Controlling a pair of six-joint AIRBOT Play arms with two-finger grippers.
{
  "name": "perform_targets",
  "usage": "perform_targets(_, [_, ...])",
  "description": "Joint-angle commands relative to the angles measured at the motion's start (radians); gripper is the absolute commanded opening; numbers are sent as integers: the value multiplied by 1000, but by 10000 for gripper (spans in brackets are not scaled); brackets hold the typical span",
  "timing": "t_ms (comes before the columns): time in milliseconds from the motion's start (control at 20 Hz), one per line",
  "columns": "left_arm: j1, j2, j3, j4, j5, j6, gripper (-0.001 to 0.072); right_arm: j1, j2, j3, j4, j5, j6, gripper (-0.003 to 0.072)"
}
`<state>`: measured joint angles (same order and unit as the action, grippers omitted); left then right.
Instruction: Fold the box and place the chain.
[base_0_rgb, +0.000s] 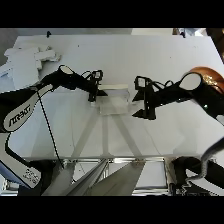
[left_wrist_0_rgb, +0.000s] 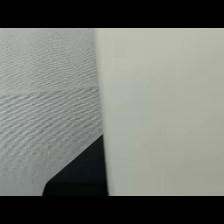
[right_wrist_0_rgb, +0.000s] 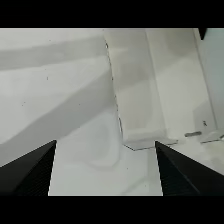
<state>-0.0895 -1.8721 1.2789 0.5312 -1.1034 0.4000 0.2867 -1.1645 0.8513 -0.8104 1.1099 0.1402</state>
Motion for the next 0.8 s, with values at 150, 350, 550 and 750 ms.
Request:
perform_targets(150, [0,0,1,0,0,0,18,84,-8,-135,11,-409,-117,695])
perform_targets(350, [0,0,1,0,0,0,18,89,-37,-150,-6,-442,-173,695])
perform_targets(550, [0,0,1,0,0,0,18,89,-39,-203,-39,-452,-196,695])
perform_targets(750, [0,0,1,0,0,0,18,89,-44,-240,32,-531,-202,695])
